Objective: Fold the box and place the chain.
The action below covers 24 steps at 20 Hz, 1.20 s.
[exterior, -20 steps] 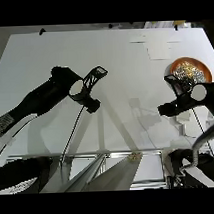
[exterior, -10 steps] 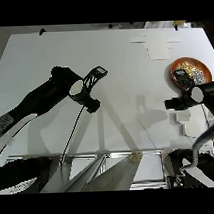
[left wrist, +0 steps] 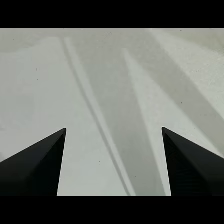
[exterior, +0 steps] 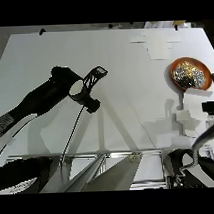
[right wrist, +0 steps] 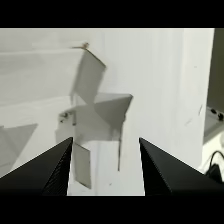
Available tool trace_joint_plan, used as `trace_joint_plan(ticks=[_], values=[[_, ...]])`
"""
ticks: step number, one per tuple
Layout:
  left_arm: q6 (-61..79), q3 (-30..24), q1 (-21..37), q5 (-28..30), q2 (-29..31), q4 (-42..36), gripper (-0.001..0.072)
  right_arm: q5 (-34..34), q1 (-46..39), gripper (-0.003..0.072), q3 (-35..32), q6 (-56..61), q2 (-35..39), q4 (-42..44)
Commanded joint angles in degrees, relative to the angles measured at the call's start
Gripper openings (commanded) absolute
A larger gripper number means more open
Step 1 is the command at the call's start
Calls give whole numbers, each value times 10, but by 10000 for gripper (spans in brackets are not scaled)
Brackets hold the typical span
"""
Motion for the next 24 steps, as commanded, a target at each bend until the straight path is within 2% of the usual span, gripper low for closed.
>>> trace_joint_plan(ticks=[1,7,10,11,12,13,17,20,24], values=[[0,0,0,0,0,0,638,-9,-97,473,0,-33,-9,-4],[0,0,0,0,0,0,638,4,-114,459,0,-7,-92,-10],[0,0,0,0,0,0,638,2,-114,309,0,9,-132,-22],[0,0,0,0,0,0,638,-3,-114,216,0,17,-142,-19],[0,0,0,0,0,0,638,-4,-113,71,0,16,-146,-12],[0,0,0,0,0,0,638,-4,-108,15,0,7,-145,-1],[0,0,0,0,0,0,638,10,-4,14,0,-46,-83,81],[0,0,0,0,0,0,638,16,87,14,-2,-74,-11,224],[0,0,0,0,0,0,638,-37,196,14,-57,-58,72,377]])
